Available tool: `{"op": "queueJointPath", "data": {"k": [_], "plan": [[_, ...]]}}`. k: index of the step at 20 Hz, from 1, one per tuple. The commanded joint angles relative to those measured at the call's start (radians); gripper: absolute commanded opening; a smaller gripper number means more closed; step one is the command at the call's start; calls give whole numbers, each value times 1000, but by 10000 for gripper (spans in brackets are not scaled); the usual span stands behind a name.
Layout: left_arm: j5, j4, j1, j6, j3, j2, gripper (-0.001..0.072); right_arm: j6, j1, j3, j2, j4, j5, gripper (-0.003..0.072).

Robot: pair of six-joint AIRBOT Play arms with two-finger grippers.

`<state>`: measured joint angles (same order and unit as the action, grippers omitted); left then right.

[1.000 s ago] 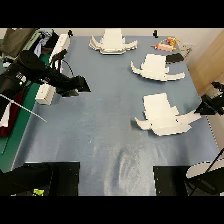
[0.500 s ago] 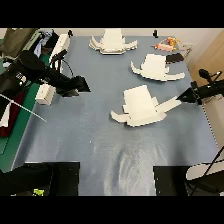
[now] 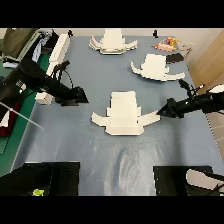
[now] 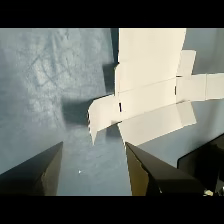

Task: Fold the box.

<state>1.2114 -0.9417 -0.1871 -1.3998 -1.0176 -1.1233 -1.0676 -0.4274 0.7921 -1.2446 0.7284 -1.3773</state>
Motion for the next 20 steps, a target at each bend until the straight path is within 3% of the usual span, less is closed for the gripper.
{"op": "queueJointPath", "data": {"k": [1, 2, 6, 13, 19, 20], "plan": [[8, 3, 0, 28, 142, 97, 580, -51, 54, -114, 84, 79, 58, 184], [-3, 3, 0, 29, 182, 134, 580, -69, 58, -115, 84, 107, 74, 245], [-23, 3, 0, 29, 247, 209, 580, -77, 58, -112, 76, 113, 159, 245], [-26, 3, 0, 28, 247, 206, 580, -85, 63, -113, -43, 51, 80, 245], [-51, 13, 0, 26, 247, 204, 580, -42, 123, -113, -53, -4, 96, 219], [-59, 36, 0, 26, 247, 204, 580, -23, 145, -113, -53, -8, 109, 175]]}}
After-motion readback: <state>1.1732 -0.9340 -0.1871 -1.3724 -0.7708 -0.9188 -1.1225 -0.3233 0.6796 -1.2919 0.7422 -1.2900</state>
